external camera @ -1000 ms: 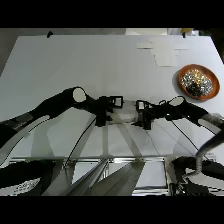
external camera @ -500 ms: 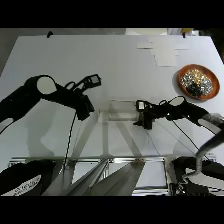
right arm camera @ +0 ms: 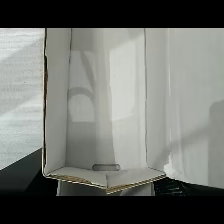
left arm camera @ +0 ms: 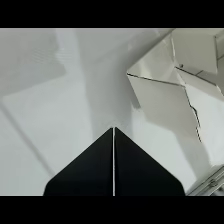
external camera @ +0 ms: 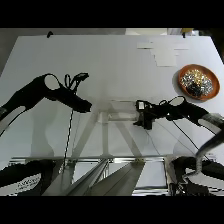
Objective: Fold the box and place the chain.
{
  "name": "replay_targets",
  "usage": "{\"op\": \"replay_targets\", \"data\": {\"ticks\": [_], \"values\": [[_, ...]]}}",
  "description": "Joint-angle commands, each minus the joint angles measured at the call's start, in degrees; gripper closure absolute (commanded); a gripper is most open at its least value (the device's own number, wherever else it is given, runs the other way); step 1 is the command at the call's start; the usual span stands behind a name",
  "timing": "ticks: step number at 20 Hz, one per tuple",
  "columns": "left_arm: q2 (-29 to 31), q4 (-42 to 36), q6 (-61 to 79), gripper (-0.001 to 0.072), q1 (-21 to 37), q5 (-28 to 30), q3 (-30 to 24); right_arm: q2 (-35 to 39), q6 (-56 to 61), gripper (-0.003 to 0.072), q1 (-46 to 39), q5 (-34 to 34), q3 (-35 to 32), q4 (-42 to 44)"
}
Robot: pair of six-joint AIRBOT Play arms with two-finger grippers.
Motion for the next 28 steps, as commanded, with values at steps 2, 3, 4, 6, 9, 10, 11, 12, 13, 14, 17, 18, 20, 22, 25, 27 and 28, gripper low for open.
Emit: {"op": "replay_targets", "data": {"ticks": [2,3,4,6,9,10,11,12,13,14,17,18,20,22,25,27,28], "values": [[-3.9,-5.6,-5.5,0.0701,-0.8,1.0,0.0,0.0,0.0,0.0389,0.0,0.0,0.0,0.0],[-4.1,-6.5,-5.5,0.0701,-1.1,1.2,0.0,0.0,0.0,0.0389,0.0,0.0,0.0,0.0],[-4.4,-7.0,-5.5,0.0701,-1.1,1.7,0.0,0.0,0.0,0.0389,0.0,0.0,0.0,0.0],[-5.1,-7.2,-6.2,0.0702,-1.3,2.0,0.0,0.0,0.0,0.0389,0.0,0.0,0.0,0.0],[-6.5,-7.0,-7.6,0.0703,-1.3,1.9,0.0,0.0,0.0,0.0389,0.0,0.0,0.0,0.0],[-6.9,-7.0,-7.6,0.0703,-1.3,1.9,0.0,0.0,0.0,0.0389,0.0,0.0,0.0,0.0],[-7.2,-6.9,-7.6,0.0703,-1.6,1.9,0.0,0.0,0.0,0.0389,0.0,0.0,0.0,0.0],[-7.3,-6.9,-7.7,0.0703,-2.1,1.9,0.0,0.0,0.0,0.0389,0.0,0.0,0.0,0.0],[-7.6,-7.2,-7.7,0.0703,-2.7,2.0,0.0,0.0,0.0,0.0389,0.0,0.0,0.0,0.0],[-8.2,-7.4,-7.7,0.0703,-3.2,2.2,0.0,0.0,0.0,0.0389,0.0,0.0,0.0,0.0],[-9.4,-7.2,-7.8,0.0703,-4.0,2.2,0.0,0.0,0.0,0.0389,0.0,0.0,0.0,0.0],[-9.1,-7.3,-7.8,0.0702,-4.3,2.2,0.0,0.0,0.0,0.0389,0.0,0.0,0.0,0.0],[-7.6,-7.9,-7.5,0.0702,-4.3,2.3,0.0,0.0,0.0,0.0389,0.0,0.0,0.0,0.0],[-5.2,-8.2,-7.4,0.0701,-4.3,3.1,0.0,0.0,0.0,0.0389,0.0,0.0,0.0,0.0],[-2.3,-9.8,-7.4,0.0676,-4.9,3.7,0.0,0.0,0.0,0.0389,0.0,0.0,0.0,0.0],[-2.1,-11.1,-7.1,0.0526,-6.6,4.0,0.0,0.0,0.0,0.0389,0.0,0.0,0.0,0.0],[-2.1,-11.2,-7.1,0.0493,-7.2,4.5,0.0,0.0,0.0,0.0389,0.0,0.0,0.0,0.0]]}}
